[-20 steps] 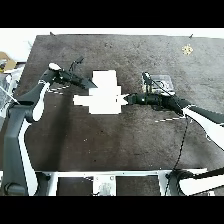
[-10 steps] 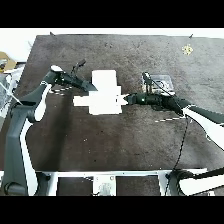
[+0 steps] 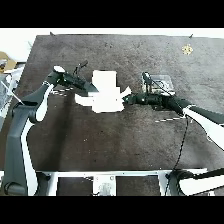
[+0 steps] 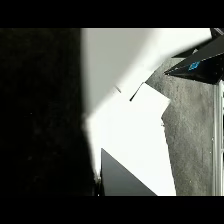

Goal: Fold the box and place the chain.

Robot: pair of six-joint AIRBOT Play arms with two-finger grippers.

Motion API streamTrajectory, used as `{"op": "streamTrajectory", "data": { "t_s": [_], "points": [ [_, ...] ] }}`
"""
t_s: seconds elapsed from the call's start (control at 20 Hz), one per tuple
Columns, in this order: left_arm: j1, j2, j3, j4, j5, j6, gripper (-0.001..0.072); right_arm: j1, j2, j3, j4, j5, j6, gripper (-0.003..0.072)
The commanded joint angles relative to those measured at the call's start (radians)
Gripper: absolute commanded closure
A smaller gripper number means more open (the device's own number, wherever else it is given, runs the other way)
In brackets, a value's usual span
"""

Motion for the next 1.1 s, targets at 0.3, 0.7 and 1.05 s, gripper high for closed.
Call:
{"op": "streamTrajectory", "data": {
  "t_s": [0.3,0.7,1.05],
  "points": [
    [0.0,0.058,0.002,-0.005,0.003,0.373,0.0699,-0.194,0.181,0.0,-0.134,0.183,-0.021,0.039],
    [0.0,0.069,-0.003,-0.009,0.036,0.81,0.0701,-0.209,0.194,0.0,-0.212,0.198,-0.022,0.0389],
    [0.003,0.069,-0.086,-0.069,0.19,0.944,0.0705,-0.156,0.194,0.0,-0.275,0.145,-0.022,0.039]
  ]
}}
